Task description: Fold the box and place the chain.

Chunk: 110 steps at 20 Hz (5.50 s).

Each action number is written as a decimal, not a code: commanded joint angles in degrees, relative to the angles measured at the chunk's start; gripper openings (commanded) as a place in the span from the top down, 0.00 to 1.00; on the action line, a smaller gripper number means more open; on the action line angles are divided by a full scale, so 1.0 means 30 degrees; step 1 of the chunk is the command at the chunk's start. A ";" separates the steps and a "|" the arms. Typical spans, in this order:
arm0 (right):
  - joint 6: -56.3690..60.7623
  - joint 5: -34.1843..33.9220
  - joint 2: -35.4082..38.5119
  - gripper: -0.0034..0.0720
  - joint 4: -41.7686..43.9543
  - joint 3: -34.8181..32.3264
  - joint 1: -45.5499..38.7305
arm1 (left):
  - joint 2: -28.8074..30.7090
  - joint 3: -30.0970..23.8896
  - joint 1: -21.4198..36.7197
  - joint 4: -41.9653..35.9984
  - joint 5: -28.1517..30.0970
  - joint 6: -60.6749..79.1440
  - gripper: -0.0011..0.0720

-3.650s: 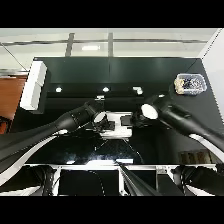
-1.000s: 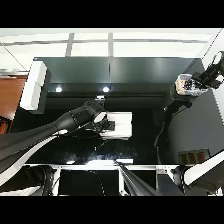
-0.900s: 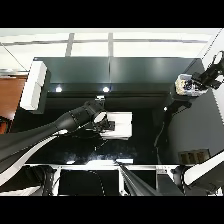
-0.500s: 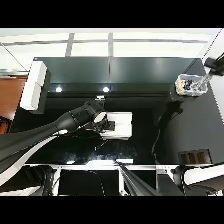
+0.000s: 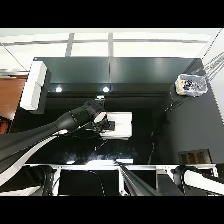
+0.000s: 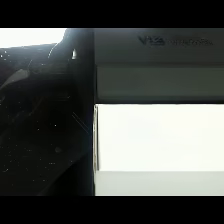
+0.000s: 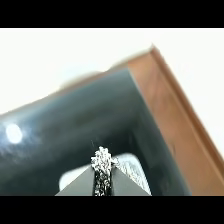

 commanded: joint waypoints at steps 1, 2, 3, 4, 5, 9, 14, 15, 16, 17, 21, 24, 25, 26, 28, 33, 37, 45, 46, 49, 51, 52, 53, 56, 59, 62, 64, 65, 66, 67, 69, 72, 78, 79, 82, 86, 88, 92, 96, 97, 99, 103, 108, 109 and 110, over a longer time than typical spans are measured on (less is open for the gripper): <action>-0.0270 -0.0874 0.0976 0.94 0.0568 0.0765 0.0000 | -0.0015 0.0007 0.0015 0.0000 -0.0029 0.0000 0.94; -0.0270 -0.1027 0.0976 0.94 0.0634 0.1166 0.0000 | -0.0015 0.0007 0.0015 0.0000 -0.0036 0.0000 0.94; -0.0270 -0.1333 0.0976 0.94 0.0612 0.1472 0.0000 | -0.0015 0.0007 0.0015 0.0000 -0.0029 0.0000 0.94; -0.0277 -0.1603 0.0976 0.94 0.0561 0.1581 0.0000 | -0.0015 0.0007 0.0015 0.0000 -0.0036 0.0000 0.94; -0.0299 -0.1661 0.0969 0.94 0.0466 0.1596 -0.0066 | -0.0015 0.0007 0.0015 0.0000 -0.0036 0.0000 0.94; -0.0495 -0.0714 0.0372 0.94 0.0474 0.1508 -0.0612 | -0.0015 0.0007 0.0015 0.0000 -0.0029 0.0000 0.94; -0.0510 -0.0073 -0.1494 0.94 0.0488 0.0940 -0.1013 | -0.0015 0.0007 0.0015 0.0000 -0.0029 0.0000 0.94; -0.0576 0.0335 -0.2149 0.94 0.0488 0.0903 -0.1013 | -0.0015 0.0007 0.0015 0.0000 -0.0029 0.0000 0.94; -0.0648 0.0882 -0.2994 0.94 0.0525 0.0860 -0.1013 | -0.0015 0.0007 0.0015 0.0000 -0.0029 0.0000 0.94; -0.0641 0.1443 -0.3876 0.94 0.0743 0.0860 -0.1005 | -0.0015 0.0007 0.0015 0.0000 -0.0029 0.0000 0.94; -0.0605 0.3038 -0.7570 0.94 0.2550 0.0860 -0.0998 | -0.0015 0.0007 0.0015 0.0000 -0.0022 0.0000 0.94; -0.0248 0.3089 -0.9573 0.94 0.2528 0.0860 -0.1005 | -0.0015 0.0007 0.0015 0.0000 -0.0022 0.0000 0.94; -0.0168 0.3133 -1.0054 0.94 0.2521 0.0860 -0.1005 | -0.0015 0.0007 0.0015 0.0000 -0.0022 0.0000 0.94; 0.0080 0.3126 -1.0455 0.94 0.2514 0.0860 -0.1005 | -0.0015 0.0007 0.0015 0.0000 -0.0022 0.0000 0.94; 0.0313 0.3096 -1.1009 0.93 0.2506 0.0860 -0.1005 | -0.0015 0.0007 0.0015 0.0000 -0.0022 0.0000 0.94; 0.0350 0.3184 -1.1825 0.93 0.2076 0.0860 -0.1005 | -0.0015 0.0007 0.0015 0.0000 0.0000 0.0000 0.94; 0.0962 0.2900 -1.2131 0.67 0.1661 0.0860 -0.1005 | -0.0015 0.0007 0.0015 0.0000 0.0000 0.0000 0.94; 0.1078 0.2739 -1.2036 0.59 0.1741 0.0940 -0.0998 | -0.0015 0.0007 0.0015 0.0000 -0.0007 0.0000 0.94; 0.1071 0.2739 -1.2036 0.59 0.1741 0.1071 -0.0998 | -0.0015 0.0007 0.0015 0.0000 -0.0007 0.0000 0.94; 0.1027 0.2565 -1.1992 0.60 0.1858 0.1566 -0.1005 | -0.0015 0.0007 0.0015 0.0000 0.0000 0.0000 0.94; 0.1020 0.2455 -1.1999 0.60 0.2040 0.1552 -0.0998 | -0.0015 0.0007 0.0015 0.0000 0.0000 0.0000 0.94; 0.1013 0.2368 -1.2007 0.60 0.2106 0.1552 -0.0976 | -0.0015 0.0007 0.0015 0.0000 -0.0007 0.0000 0.94; 0.0991 0.2259 -1.2007 0.60 0.2098 0.1552 -0.0947 | -0.0015 0.0007 0.0015 0.0000 -0.0007 0.0000 0.94; 0.0962 0.2025 -1.2007 0.60 0.2135 0.1552 -0.0809 | -0.0015 0.0007 0.0015 0.0000 -0.0015 0.0000 0.94; 0.0969 0.2244 -1.2182 0.60 0.2106 0.1552 -0.0721 | -0.0015 0.0007 0.0015 0.0000 -0.0007 0.0000 0.94; 0.0969 0.2324 -1.2415 0.60 0.2164 0.1545 -0.0714 | -0.0015 0.0007 0.0015 -0.0007 -0.0029 0.0000 0.94; 0.0969 0.2317 -1.2480 0.61 0.2164 0.1545 -0.0714 | -0.0015 0.0007 0.0015 0.0000 -0.0022 0.0000 0.94; 0.0969 0.2331 -1.2509 0.72 0.2164 0.1545 -0.0714 | -0.0015 0.0007 0.0015 0.0000 -0.0022 0.0000 0.94; 0.0969 0.2324 -1.2517 0.72 0.2164 0.1545 -0.0714 | -0.0015 0.0007 0.0015 0.0000 -0.0022 0.0000 0.94; 0.0962 0.2324 -1.2517 0.80 0.2164 0.1552 -0.0714 | -0.0015 0.0007 0.0015 0.0000 -0.0022 0.0000 0.94; 0.0940 0.2412 -1.2509 0.88 0.2157 0.1552 -0.0721 | -0.0015 0.0007 0.0015 0.0000 -0.0022 0.0000 0.94; 0.0940 0.2572 -1.2211 0.93 0.2091 0.1552 -0.0729 | -0.0015 0.0007 0.0015 0.0000 -0.0015 0.0000 0.94; 0.0211 0.2506 -1.0112 0.93 0.0831 0.1559 -0.0780 | -0.0015 0.0007 0.0015 0.0000 0.0015 0.0000 0.94; 0.0066 0.2470 -0.9661 0.93 0.0874 0.1559 -0.0780 | -0.0015 0.0007 0.0015 0.0000 0.0036 0.0000 0.94; -0.0765 0.2091 -0.7810 0.93 0.2033 0.1559 -0.0743 | -0.0015 0.0007 0.0015 0.0000 0.0036 0.0000 0.94; -0.1275 -0.0364 -0.4058 0.94 0.3745 0.1559 -0.0692 | -0.0015 0.0007 0.0015 0.0000 0.0073 0.0000 0.94; -0.1282 -0.2033 -0.2200 0.94 0.4029 0.1741 -0.0692 | -0.0015 0.0007 0.0015 -0.0007 0.0117 0.0000 0.94; -0.1486 -0.2237 -0.0364 0.94 0.4044 0.4816 -0.0678 | -0.0015 0.0007 0.0015 -0.0007 0.0124 0.0000 0.94; -0.1807 -0.4051 0.1406 0.94 0.5268 0.5552 -0.0699 | -0.0015 0.0007 0.0015 -0.0007 0.0117 0.0000 0.94; -0.2149 -0.3774 0.1778 0.94 0.6193 0.5544 -0.0699 | -0.0015 0.0007 0.0015 -0.0073 0.0117 -0.0007 0.94; -0.2732 -0.2200 0.2266 0.93 0.8750 0.5515 -0.0699 | -0.0015 0.0007 0.0015 -0.0452 0.0124 0.0000 0.94; -0.5923 0.0299 0.4000 0.94 1.3821 0.1909 -0.0299 | -0.0015 0.0007 0.0015 -0.0423 0.0182 0.0000 0.94; -0.9639 0.2244 0.6900 0.94 1.3690 -0.4175 0.1596 | -0.0015 0.0007 0.0015 -0.0430 0.0182 0.0000 0.94; -0.9639 0.2973 0.7242 0.94 1.3690 -0.5151 0.1945 | -0.0015 0.0007 0.0015 -0.0430 0.0182 0.0000 0.94; -0.9632 0.3621 0.7453 0.93 1.3690 -0.6047 0.2310 | -0.0015 0.0007 0.0015 -0.0430 0.0182 0.0000 0.94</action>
